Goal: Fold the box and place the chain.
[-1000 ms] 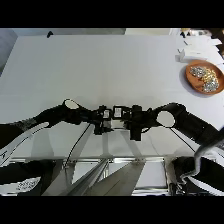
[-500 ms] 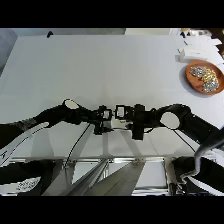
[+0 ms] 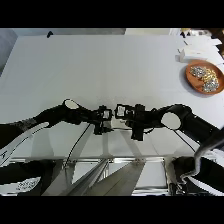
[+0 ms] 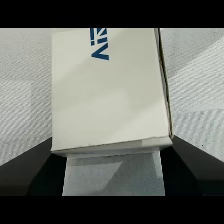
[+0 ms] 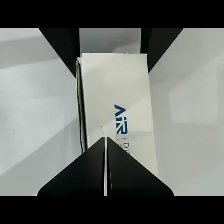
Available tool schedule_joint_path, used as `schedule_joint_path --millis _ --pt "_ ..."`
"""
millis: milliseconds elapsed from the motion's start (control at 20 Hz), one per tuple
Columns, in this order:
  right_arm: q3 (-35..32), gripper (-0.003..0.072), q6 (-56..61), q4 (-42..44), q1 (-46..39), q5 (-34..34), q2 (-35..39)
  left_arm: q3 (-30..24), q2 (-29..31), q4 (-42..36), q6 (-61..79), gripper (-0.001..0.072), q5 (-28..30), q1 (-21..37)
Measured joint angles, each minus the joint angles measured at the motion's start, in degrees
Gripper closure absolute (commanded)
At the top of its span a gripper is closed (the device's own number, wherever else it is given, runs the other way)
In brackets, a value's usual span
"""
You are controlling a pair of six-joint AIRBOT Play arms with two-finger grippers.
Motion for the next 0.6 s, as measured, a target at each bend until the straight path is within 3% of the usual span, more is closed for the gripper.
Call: schedule_joint_path --millis 600 --pt "-0.79 0.067 0.55 0.26 0.0 0.04 -3.69 0.0 0.0 0.0 -0.02 0.0569 0.0 0.0"
